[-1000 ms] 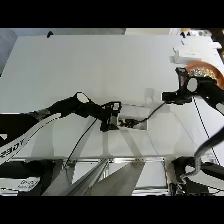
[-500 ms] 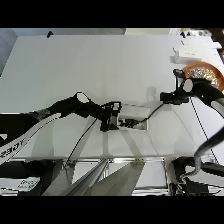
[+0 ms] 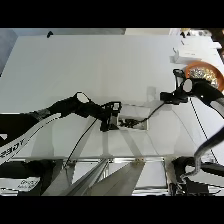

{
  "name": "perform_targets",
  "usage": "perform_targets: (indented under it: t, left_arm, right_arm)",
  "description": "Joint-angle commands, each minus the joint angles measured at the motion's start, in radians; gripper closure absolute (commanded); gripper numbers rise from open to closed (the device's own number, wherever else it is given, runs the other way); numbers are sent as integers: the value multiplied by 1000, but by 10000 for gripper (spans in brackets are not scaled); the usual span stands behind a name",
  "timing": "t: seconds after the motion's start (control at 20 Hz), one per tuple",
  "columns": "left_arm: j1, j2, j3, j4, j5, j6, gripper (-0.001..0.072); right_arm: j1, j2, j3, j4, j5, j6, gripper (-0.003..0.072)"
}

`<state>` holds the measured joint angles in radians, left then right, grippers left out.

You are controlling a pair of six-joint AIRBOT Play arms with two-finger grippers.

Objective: Fold the box and place the chain.

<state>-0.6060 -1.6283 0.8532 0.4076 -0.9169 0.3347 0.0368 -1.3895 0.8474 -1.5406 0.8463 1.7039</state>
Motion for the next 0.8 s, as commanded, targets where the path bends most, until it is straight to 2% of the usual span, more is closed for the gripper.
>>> perform_targets:
  t: [0.0, 0.75]
  left_arm:
    - [0, 1, 0, 0, 0, 0, 537]
    - [0, 1, 0, 0, 0, 0, 537]
  right_arm:
    - [0, -1, 0, 0, 1, 0, 507]
    - [0, -22, -1, 0, 2, 0, 534]
